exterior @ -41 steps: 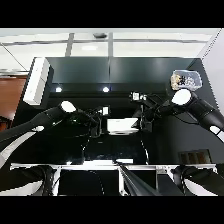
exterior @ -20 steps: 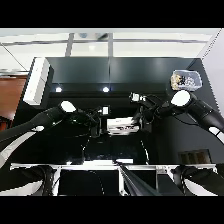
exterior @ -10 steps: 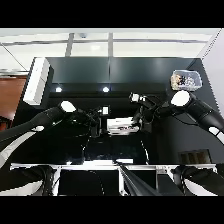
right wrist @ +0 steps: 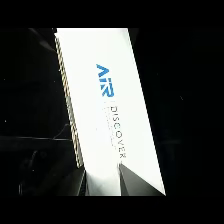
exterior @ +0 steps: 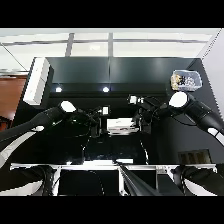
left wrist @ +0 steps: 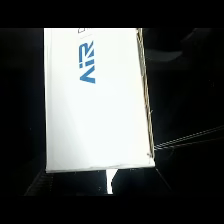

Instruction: Fold the box and place the chain.

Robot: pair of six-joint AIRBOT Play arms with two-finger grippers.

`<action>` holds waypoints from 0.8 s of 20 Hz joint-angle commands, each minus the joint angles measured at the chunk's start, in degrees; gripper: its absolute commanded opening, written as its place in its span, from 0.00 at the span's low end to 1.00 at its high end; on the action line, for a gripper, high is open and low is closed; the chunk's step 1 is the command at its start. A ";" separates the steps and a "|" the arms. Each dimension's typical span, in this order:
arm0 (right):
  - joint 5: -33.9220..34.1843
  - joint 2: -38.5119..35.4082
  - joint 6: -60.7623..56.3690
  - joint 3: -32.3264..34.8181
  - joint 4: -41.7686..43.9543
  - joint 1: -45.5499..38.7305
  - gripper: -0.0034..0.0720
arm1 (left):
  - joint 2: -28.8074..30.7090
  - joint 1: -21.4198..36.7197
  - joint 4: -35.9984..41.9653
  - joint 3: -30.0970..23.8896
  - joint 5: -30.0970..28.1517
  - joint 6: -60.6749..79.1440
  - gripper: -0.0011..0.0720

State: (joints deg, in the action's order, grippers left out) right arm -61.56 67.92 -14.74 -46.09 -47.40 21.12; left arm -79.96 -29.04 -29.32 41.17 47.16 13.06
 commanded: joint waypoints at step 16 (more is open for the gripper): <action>-0.15 -0.26 -5.01 1.01 -0.68 0.04 0.45 | 0.02 -0.02 0.00 0.02 -0.13 -0.02 0.62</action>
State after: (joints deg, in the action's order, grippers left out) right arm -61.47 67.88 -18.52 -45.21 -47.99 21.17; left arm -79.96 -29.06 -29.30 41.17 47.13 13.06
